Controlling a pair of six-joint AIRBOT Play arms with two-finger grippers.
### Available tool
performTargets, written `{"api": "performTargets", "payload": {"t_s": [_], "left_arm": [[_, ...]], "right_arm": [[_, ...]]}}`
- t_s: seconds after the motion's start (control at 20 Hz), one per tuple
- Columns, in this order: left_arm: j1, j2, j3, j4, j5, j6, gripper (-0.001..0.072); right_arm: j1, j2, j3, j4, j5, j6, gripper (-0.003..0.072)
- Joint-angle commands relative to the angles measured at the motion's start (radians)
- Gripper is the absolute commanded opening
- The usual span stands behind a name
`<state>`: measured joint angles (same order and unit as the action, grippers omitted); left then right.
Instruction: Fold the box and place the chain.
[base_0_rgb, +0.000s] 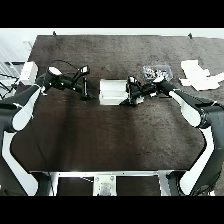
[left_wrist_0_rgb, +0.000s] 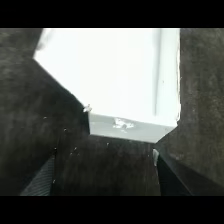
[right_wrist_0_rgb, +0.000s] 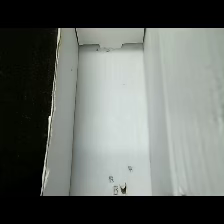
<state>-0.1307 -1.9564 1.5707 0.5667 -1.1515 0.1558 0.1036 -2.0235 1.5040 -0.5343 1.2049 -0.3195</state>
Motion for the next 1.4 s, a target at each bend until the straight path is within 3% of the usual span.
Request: {"api": "performTargets", "payload": {"t_s": [0.0, 0.35, 0.5, 1.35], "left_arm": [[-0.002, -0.045, 0.037, -0.047, -0.048, 0.038, 0.0716], [0.0, -0.053, 0.058, -0.053, -0.044, 0.045, 0.0715], [0.0, -0.053, 0.058, -0.044, -0.103, 0.046, 0.0718], [-0.045, -0.058, 0.058, -0.006, -0.058, 0.115, 0.072]], "right_arm": [[0.001, 0.0, 0.0, 0.0, 0.0, 0.0, 0.0589], [0.001, 0.0, 0.0, 0.0, 0.0, 0.0, 0.0589], [0.001, 0.0, 0.0, 0.0, 0.0, 0.0, 0.0589], [0.001, 0.0, 0.0, 0.0, 0.0, 0.0, 0.0589]]}}
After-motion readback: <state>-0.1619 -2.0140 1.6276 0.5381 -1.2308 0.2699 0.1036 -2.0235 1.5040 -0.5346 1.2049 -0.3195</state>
